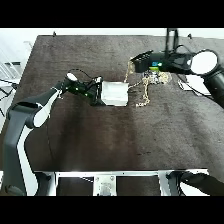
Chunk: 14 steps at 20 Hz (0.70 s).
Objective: Fold the box and place the chain.
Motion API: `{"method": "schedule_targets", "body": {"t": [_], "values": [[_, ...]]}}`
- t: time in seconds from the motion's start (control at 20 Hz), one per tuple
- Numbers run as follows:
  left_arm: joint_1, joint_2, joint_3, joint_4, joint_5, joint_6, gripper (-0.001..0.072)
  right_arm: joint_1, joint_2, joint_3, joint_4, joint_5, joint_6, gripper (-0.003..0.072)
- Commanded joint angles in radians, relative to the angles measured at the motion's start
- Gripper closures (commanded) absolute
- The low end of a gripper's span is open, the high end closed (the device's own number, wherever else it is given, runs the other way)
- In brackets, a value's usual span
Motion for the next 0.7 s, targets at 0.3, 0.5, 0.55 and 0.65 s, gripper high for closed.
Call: {"method": "schedule_targets", "body": {"t": [0.3, 0.5, 0.55, 0.65], "values": [[0.000, 0.001, 0.000, 0.000, 0.000, 0.000, 0.0253, 0.025, 0.082, 0.000, -0.021, 0.135, 0.040, 0.0668], [0.000, 0.001, 0.000, 0.000, 0.000, 0.000, 0.0253, 0.138, 0.068, -0.003, -0.005, 0.111, 0.041, 0.0669], [0.000, 0.001, 0.000, 0.000, 0.000, 0.000, 0.0253, 0.157, 0.058, -0.003, -0.005, 0.108, 0.050, 0.0668], [0.000, 0.001, 0.000, 0.000, 0.000, 0.000, 0.0253, 0.179, 0.033, -0.018, -0.005, 0.071, 0.067, 0.0668]]}}
